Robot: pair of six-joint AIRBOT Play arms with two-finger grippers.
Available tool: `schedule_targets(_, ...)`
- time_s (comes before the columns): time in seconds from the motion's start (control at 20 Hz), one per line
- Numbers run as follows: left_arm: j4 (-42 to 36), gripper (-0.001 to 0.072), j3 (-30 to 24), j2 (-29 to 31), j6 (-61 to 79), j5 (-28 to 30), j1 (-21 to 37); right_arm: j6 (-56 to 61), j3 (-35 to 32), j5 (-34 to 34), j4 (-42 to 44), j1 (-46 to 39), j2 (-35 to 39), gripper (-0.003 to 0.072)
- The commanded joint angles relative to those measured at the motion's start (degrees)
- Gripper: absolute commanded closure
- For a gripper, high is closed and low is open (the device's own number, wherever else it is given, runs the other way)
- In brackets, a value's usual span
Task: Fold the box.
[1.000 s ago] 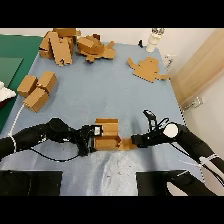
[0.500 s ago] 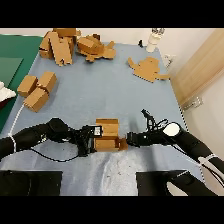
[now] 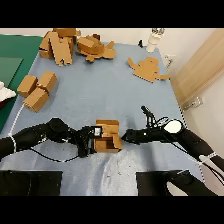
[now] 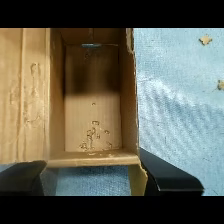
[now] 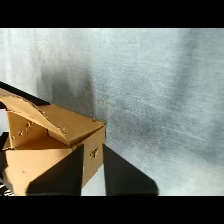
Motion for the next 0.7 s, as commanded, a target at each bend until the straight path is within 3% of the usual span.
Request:
schedule_targets(0.0,0.04,0.0267,0.04,0.02,0.0,0.02,0.0,-0.22,0.7,2.69,0.0,0.0,0.07,0.0382)
schedule_targets(0.65,0.04,0.0267,0.07,0.02,0.0,0.04,0.0,1.11,2.99,3.65,-1.75,2.58,0.04,0.0384)
